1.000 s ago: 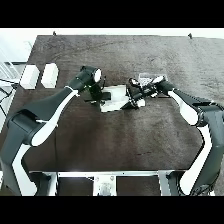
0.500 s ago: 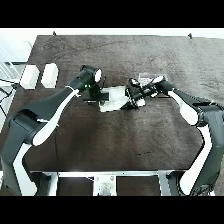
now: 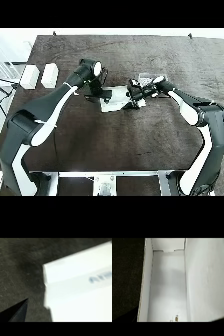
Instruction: Fold the box and place the chain.
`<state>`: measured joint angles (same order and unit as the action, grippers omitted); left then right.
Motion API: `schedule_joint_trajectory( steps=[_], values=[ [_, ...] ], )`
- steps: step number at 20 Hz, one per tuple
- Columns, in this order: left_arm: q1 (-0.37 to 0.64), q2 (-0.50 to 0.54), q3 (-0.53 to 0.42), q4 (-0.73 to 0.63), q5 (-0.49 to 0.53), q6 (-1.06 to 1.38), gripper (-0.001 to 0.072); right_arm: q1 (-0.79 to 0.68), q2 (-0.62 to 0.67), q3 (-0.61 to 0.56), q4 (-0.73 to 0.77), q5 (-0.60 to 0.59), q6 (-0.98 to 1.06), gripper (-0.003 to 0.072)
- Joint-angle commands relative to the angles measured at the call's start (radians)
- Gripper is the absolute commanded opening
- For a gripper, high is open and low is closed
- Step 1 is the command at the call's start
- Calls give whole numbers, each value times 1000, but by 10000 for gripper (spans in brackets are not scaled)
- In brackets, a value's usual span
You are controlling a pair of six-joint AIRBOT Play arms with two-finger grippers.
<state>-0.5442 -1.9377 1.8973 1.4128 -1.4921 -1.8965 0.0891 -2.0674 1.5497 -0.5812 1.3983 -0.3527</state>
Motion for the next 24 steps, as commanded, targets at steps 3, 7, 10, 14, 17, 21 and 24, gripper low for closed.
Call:
schedule_joint_trajectory(
  steps=[3,7,10,14,17,21,24],
  values=[
    [8,50,25,-25,-82,251,690,1,0,0,5,-1,2,499],
    [8,156,24,-68,-95,418,689,1,0,0,5,-1,2,500],
    [6,183,24,-33,-81,467,688,1,0,0,6,-1,2,499],
    [40,182,23,-50,-97,652,689,1,0,0,6,-1,2,499],
    [122,185,-34,-193,-94,962,688,1,0,0,6,-1,2,500],
    [253,185,-203,-379,31,1423,551,1,0,0,6,-1,2,499],
    [316,185,-345,-513,214,1604,719,1,0,0,7,-1,2,499]
  ],
)
